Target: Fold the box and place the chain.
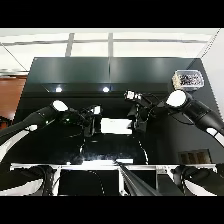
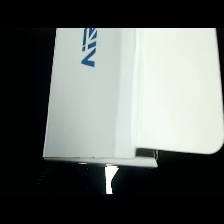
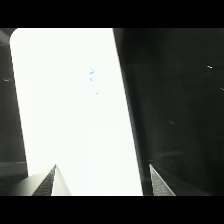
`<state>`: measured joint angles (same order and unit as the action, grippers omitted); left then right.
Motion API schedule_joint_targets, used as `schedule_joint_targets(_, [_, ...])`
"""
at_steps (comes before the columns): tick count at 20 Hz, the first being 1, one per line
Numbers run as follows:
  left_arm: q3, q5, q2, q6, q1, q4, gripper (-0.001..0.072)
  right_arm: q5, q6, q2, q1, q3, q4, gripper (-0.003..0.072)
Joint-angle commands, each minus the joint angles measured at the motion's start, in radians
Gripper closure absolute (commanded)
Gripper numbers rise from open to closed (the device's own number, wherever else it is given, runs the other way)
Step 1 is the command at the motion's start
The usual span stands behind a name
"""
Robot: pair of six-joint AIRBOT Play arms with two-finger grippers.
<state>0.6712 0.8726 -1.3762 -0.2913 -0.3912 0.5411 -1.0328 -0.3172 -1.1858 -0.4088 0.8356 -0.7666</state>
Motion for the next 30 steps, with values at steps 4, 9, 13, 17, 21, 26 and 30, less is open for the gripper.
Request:
schedule_joint_targets(4, [0.000, 0.002, -0.001, 0.000, 0.000, 0.000, 0.0223, -0.014, -0.001, 0.001, -0.013, -0.002, 0.035, 0.0000])
schedule_joint_targets(9, [0.000, 0.001, -0.001, 0.000, 0.000, 0.000, 0.0223, 0.024, 0.000, 0.000, -0.013, -0.002, 0.033, 0.0000])
schedule_joint_targets(13, [0.000, 0.001, -0.001, 0.000, 0.000, 0.000, 0.0223, 0.024, 0.000, 0.000, -0.013, -0.016, 0.032, 0.0122])
schedule_joint_targets(17, [0.000, 0.001, -0.001, 0.000, 0.000, 0.000, 0.0223, 0.033, 0.000, -0.004, -0.013, -0.035, 0.029, 0.0122])
schedule_joint_targets(21, [0.000, 0.001, -0.001, -0.001, 0.000, 0.000, 0.0223, 0.045, -0.018, -0.004, -0.013, -0.035, 0.033, -0.0034])
schedule_joint_targets(26, [0.000, 0.001, -0.001, -0.001, 0.000, 0.000, 0.0223, 0.072, -0.030, -0.014, -0.024, -0.035, 0.028, -0.0034])
schedule_joint_targets(30, [0.000, 0.002, -0.001, 0.000, 0.000, 0.000, 0.0223, 0.111, -0.032, -0.027, -0.048, -0.035, 0.043, 0.0191])
